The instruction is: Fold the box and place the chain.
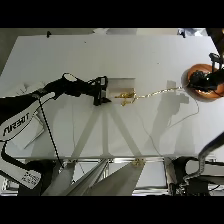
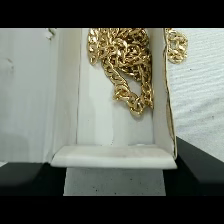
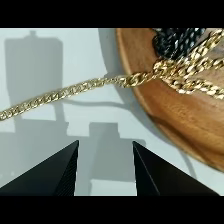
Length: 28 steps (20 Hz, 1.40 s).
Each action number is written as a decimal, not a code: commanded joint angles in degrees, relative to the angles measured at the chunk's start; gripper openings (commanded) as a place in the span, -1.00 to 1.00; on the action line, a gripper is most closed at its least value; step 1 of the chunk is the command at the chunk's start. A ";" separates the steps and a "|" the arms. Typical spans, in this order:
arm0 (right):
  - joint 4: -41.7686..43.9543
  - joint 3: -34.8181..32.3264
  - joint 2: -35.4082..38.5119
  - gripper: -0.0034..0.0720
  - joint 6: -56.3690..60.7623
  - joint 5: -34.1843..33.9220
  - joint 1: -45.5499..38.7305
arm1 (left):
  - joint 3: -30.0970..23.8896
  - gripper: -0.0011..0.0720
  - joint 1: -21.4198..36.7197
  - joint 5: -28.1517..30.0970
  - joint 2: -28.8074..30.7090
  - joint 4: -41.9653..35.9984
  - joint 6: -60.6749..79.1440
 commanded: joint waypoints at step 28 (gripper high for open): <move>-26.97 -5.75 -2.51 0.14 58.62 -14.49 15.47 | -0.02 -0.08 0.04 0.00 0.04 0.00 -0.02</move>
